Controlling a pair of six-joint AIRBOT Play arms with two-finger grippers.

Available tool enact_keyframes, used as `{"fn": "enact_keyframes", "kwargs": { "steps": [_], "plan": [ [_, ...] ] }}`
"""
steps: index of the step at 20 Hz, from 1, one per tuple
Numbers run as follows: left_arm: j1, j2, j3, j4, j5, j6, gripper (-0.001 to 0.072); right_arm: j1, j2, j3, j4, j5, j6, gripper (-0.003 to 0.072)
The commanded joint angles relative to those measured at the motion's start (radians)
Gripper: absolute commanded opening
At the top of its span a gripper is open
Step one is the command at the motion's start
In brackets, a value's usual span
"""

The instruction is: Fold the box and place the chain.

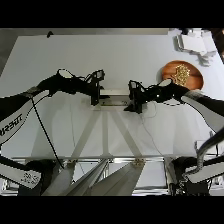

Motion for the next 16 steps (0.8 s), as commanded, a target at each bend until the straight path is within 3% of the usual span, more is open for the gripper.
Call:
{"fn": "enact_keyframes", "kwargs": {
  "steps": [1, 16],
  "plan": [
    [0.000, -0.001, 0.000, -0.001, 0.003, -0.001, 0.0008, 0.003, 0.000, 0.000, -0.008, -0.003, 0.007, 0.0539],
    [0.000, -0.001, 0.000, -0.001, 0.003, -0.001, 0.0008, 0.003, 0.000, 0.000, -0.008, 0.008, 0.006, 0.0540]
  ]
}}
